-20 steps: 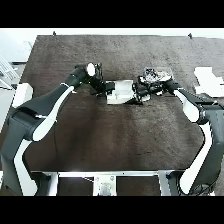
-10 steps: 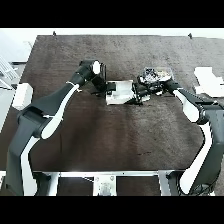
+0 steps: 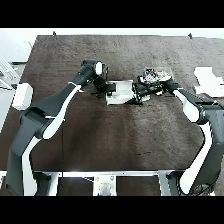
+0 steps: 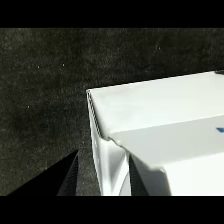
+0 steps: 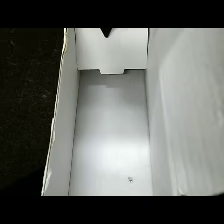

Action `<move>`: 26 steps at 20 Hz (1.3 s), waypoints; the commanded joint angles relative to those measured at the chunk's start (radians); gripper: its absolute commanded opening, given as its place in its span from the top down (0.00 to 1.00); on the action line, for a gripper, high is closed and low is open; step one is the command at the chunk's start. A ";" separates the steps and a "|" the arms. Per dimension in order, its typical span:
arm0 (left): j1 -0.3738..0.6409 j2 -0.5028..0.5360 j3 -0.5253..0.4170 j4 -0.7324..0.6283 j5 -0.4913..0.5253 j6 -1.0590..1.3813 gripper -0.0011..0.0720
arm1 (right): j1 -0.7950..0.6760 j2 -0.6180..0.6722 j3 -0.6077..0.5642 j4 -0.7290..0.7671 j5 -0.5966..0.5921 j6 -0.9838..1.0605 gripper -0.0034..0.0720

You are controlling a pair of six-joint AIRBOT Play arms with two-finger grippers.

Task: Fold the box and place the chain.

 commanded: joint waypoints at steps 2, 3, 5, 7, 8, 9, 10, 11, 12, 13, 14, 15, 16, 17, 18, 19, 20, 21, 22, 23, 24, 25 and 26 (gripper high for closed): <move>-0.001 -0.025 0.037 0.019 0.006 -0.015 0.50 | 0.000 0.000 0.000 0.000 0.001 0.000 0.18; -0.001 -0.040 0.060 0.021 -0.008 -0.018 0.50 | 0.000 0.000 0.000 0.000 0.001 0.000 0.18; -0.001 -0.050 0.071 0.021 -0.013 -0.020 0.50 | 0.000 0.000 0.000 0.000 0.001 0.000 0.18; 0.000 -0.050 0.071 0.032 -0.023 -0.022 0.50 | 0.000 0.000 0.000 0.000 0.001 0.000 0.18; 0.000 -0.050 0.071 0.034 -0.036 -0.029 0.50 | 0.000 0.000 0.000 0.000 0.000 0.000 0.18; 0.000 -0.050 0.071 0.040 -0.044 -0.030 0.50 | 0.000 0.000 0.000 0.000 0.001 0.000 0.18; 0.000 -0.050 0.071 0.043 -0.047 -0.031 0.50 | 0.000 0.000 0.000 0.000 0.001 0.000 0.18; 0.000 -0.050 0.071 0.049 -0.047 -0.032 0.50 | 0.000 0.000 0.000 0.000 0.001 0.000 0.18; 0.000 -0.050 0.071 0.051 -0.046 -0.032 0.50 | 0.000 0.000 0.000 0.000 0.001 0.000 0.18; 0.000 -0.050 0.071 0.053 -0.047 -0.038 0.50 | 0.000 0.000 0.000 0.000 0.001 0.000 0.18; 0.000 -0.050 0.071 0.054 -0.046 -0.038 0.50 | 0.000 0.000 0.000 0.000 0.001 0.000 0.18; 0.000 -0.050 0.071 0.054 -0.042 -0.038 0.50 | 0.000 0.000 0.000 0.000 0.001 0.000 0.18; 0.000 -0.050 0.071 0.053 -0.038 -0.038 0.50 | 0.000 0.000 0.000 0.000 0.001 0.000 0.18; -0.002 -0.050 0.071 0.054 -0.038 -0.039 0.50 | 0.000 0.000 0.000 0.000 0.001 0.000 0.18; -0.004 -0.050 0.071 0.051 -0.039 -0.039 0.50 | 0.000 0.000 0.000 0.000 0.001 0.000 0.18; -0.008 -0.050 0.071 0.055 -0.040 -0.043 0.50 | 0.000 0.000 0.000 0.000 0.001 0.000 0.18; -0.011 -0.050 0.071 0.051 -0.042 -0.046 0.50 | 0.000 0.000 0.000 0.000 0.000 0.000 0.18; -0.014 -0.050 0.071 0.051 -0.045 -0.048 0.50 | 0.000 0.000 0.000 0.000 0.001 0.000 0.18; -0.016 -0.050 0.071 0.052 -0.045 -0.048 0.50 | 0.000 0.000 0.000 0.000 0.001 0.000 0.18; -0.018 -0.050 0.071 0.053 -0.046 -0.048 0.50 | 0.000 0.000 0.000 0.000 0.001 0.000 0.18; -0.018 -0.050 0.071 0.054 -0.047 -0.048 0.50 | 0.000 0.000 0.000 0.000 0.001 0.000 0.18; -0.018 -0.051 0.071 0.056 -0.049 -0.048 0.50 | 0.000 0.000 0.000 0.000 0.001 0.000 0.18; -0.018 -0.052 0.071 0.057 -0.051 -0.048 0.50 | 0.000 0.000 0.000 0.000 0.001 0.000 0.18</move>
